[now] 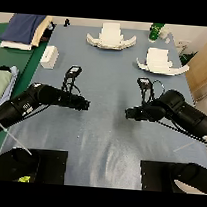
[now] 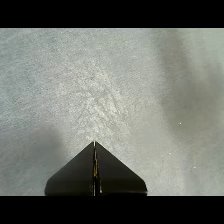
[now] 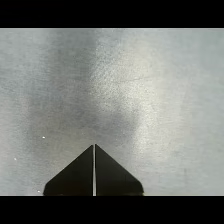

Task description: Fold the box.

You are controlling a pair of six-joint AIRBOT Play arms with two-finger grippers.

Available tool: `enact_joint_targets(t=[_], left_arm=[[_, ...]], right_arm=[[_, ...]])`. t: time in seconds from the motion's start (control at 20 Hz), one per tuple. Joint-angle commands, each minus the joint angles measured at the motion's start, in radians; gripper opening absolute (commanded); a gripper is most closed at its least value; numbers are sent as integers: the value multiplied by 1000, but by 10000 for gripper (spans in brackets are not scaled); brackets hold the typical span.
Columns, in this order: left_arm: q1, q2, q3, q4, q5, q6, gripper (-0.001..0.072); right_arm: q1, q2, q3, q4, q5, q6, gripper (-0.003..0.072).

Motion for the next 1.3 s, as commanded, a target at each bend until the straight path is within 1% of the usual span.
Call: enact_joint_targets(t=[0.0,0.15,0.35,0.45,0.75,0.9,0.95,1.0,1.05,1.1,1.2,1.25], left_arm=[[0,0,0,0,0,0,13],[0,0,0,0,0,0,13],[0,0,0,0,0,0,13],[0,0,0,0,0,0,13],[0,0,0,0,0,0,13],[0,0,0,0,0,0,13],[-1,0,0,0,0,0,13],[0,0,0,0,0,0,13],[0,0,0,0,0,0,13],[0,0,0,0,0,0,13],[0,0,0,0,0,0,13],[-1,0,0,0,0,0,13]], right_arm=[[0,0,1,1,0,35,21],[0,0,1,3,0,35,22],[0,0,1,41,0,39,22],[0,0,2,43,0,69,22],[0,0,2,47,0,69,22],[-20,-3,10,62,-2,89,23],[-35,-5,18,70,-5,89,101],[-54,-7,32,71,-12,88,222],[-83,-12,56,71,-29,85,276],[-121,-18,88,71,-42,65,303],[-250,-53,183,74,-64,-38,303],[-341,-89,250,84,-87,-107,303]])
